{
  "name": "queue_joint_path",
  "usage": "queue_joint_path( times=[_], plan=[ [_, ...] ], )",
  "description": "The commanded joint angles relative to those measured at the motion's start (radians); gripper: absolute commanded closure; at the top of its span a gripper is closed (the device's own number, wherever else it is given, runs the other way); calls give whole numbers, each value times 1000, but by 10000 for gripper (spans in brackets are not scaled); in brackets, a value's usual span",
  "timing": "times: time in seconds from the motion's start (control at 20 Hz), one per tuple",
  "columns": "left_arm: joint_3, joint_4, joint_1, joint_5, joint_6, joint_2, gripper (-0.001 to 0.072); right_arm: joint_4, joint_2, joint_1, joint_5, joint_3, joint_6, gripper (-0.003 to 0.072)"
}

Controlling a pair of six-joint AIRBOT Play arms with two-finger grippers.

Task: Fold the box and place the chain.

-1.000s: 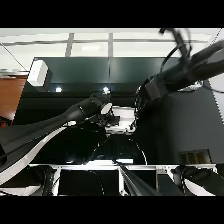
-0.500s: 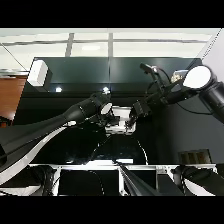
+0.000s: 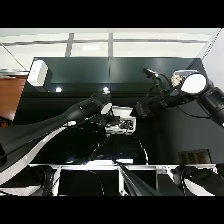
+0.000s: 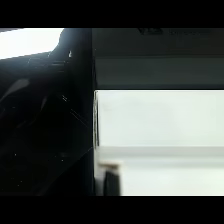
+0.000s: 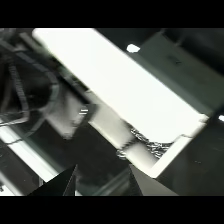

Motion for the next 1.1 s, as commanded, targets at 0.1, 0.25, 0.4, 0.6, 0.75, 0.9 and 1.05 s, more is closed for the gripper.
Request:
queue_joint_path(
  times=[0.1,0.25,0.4,0.6,0.75,0.9,1.05],
  plan=[
    [0,0,-1,-2,0,0,682,-134,110,-74,72,-45,0,308],
    [0,0,-1,-2,0,0,682,-116,173,-47,21,-226,2,308],
    [0,0,-1,-2,0,0,682,61,174,-22,-145,-401,5,308],
    [0,0,-1,-3,0,0,682,214,174,-21,-254,-499,75,305],
    [0,0,-1,-3,0,0,682,233,174,-11,-252,-510,138,2],
    [0,0,-1,-2,0,0,682,247,174,19,-303,-513,234,27],
    [0,0,-1,-2,0,0,682,281,174,58,-381,-522,335,125]
  ],
)
